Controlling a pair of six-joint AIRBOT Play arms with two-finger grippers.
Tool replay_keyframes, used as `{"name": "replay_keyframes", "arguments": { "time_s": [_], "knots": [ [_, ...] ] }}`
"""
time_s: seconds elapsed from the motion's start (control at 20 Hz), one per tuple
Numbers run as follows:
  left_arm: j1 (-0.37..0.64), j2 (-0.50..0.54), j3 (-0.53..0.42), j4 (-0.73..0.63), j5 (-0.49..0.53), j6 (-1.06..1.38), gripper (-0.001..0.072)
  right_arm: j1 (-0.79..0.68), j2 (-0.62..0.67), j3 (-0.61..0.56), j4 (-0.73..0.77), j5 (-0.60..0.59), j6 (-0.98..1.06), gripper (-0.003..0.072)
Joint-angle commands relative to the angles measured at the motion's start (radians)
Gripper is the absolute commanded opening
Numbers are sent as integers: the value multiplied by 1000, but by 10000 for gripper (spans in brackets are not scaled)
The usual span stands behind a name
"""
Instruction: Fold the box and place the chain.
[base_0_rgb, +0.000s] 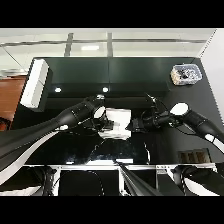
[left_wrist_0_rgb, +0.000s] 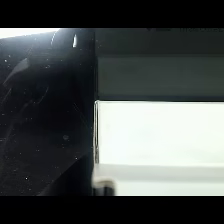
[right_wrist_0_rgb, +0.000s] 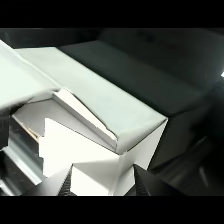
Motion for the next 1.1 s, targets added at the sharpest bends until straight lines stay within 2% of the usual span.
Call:
{"name": "replay_keyframes", "arguments": {
  "time_s": [0.0, 0.15, 0.2, 0.5, 0.55, 0.6, 1.05],
  "knots": [
    [1, -1, 0, 0, 1, 0, 28, 66, 0, 58, -148, -38, 156, 410],
    [1, -1, 0, 0, 1, 0, 27, 105, 0, 92, -233, -39, 251, 406],
    [1, -1, 0, 0, 2, 0, 27, 114, 0, 101, -258, -39, 280, 350],
    [1, -1, 0, 0, 11, 0, 27, 181, 0, 121, -379, -59, 430, 347],
    [1, -1, 0, 0, 16, 0, 27, 191, -1, 122, -397, -75, 459, 314],
    [1, -1, 0, 0, 19, 0, 27, 199, -2, 122, -403, -90, 469, 232],
    [0, -1, 0, 0, 19, 0, 27, 263, -13, 179, -567, -74, 646, 224]
  ]
}}
